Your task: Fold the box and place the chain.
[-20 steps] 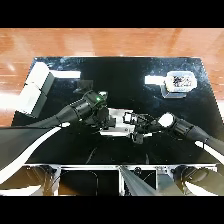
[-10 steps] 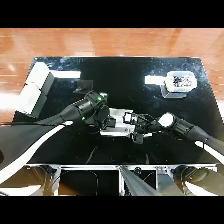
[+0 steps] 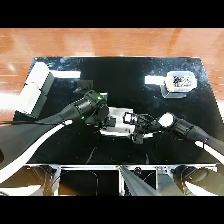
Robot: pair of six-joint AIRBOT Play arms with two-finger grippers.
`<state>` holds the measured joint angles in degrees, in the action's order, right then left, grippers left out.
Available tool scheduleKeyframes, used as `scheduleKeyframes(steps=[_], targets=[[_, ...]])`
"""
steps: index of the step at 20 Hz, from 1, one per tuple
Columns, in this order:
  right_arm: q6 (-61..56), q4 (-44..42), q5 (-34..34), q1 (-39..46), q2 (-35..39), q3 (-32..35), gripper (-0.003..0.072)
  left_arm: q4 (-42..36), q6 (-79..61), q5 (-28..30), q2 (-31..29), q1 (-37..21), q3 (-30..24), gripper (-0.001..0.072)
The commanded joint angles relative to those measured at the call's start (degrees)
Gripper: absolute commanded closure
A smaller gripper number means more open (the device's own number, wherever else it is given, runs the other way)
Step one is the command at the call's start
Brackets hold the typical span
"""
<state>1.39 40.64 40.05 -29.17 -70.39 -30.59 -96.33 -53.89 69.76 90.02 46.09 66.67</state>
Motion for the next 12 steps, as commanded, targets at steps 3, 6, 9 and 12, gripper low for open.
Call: scheduleKeyframes(steps=[3, 6, 9, 12], targets=[[-2.5, 3.1, -0.2, 0.3, 2.3, 0.0, -0.0034, 1.7, 0.1, 0.9, -0.2, 0.0, 0.1, 0.0691], [-7.0, 8.8, 2.2, 0.6, 5.5, 0.0, -0.0034, 3.3, 0.4, 2.4, -0.2, -0.1, 0.1, 0.0691], [-7.3, 11.1, 6.8, 0.6, 6.3, 0.0, -0.0034, 2.8, 1.7, 1.4, -0.3, 0.0, 0.1, 0.069], [-7.4, 12.1, 5.7, 0.6, 6.3, 0.0, -0.0034, 2.8, 1.7, 0.5, -0.3, 0.0, 0.1, 0.069]])
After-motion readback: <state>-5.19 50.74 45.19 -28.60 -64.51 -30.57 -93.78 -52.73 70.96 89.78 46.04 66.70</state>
